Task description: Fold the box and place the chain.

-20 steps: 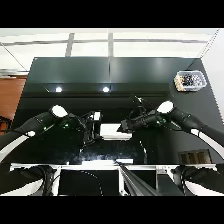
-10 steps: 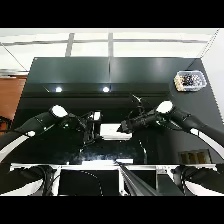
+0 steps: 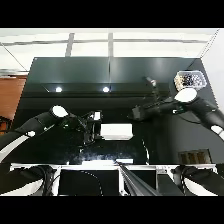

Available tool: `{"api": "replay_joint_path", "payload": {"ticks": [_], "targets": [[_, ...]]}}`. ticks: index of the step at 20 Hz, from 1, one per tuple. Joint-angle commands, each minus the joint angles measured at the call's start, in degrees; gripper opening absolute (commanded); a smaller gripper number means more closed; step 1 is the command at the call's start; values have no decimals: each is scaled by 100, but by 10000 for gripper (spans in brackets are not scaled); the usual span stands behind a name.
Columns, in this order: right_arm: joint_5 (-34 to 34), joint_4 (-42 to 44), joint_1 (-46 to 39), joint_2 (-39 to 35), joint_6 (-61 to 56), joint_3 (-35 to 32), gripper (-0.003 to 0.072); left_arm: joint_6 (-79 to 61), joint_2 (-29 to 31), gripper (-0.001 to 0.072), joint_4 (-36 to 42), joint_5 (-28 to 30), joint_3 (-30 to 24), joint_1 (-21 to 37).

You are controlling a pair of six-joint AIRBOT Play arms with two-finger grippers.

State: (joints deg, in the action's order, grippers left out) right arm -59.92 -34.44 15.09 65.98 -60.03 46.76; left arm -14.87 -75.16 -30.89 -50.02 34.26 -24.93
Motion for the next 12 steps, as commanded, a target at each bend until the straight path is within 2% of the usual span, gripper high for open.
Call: {"api": "replay_joint_path", "payload": {"ticks": [1,3,4,12], "targets": [[533,-1576,-575,-581,-286,116,4,-11,0,351,-11,4,2,2],[898,-2535,-785,-802,-638,116,4,-11,0,351,-11,4,2,2],[994,-2736,-876,-820,-758,116,4,-11,0,351,-11,4,2,2],[643,-2828,-1080,-820,-977,111,5,-11,0,350,-7,15,2,2]]}}
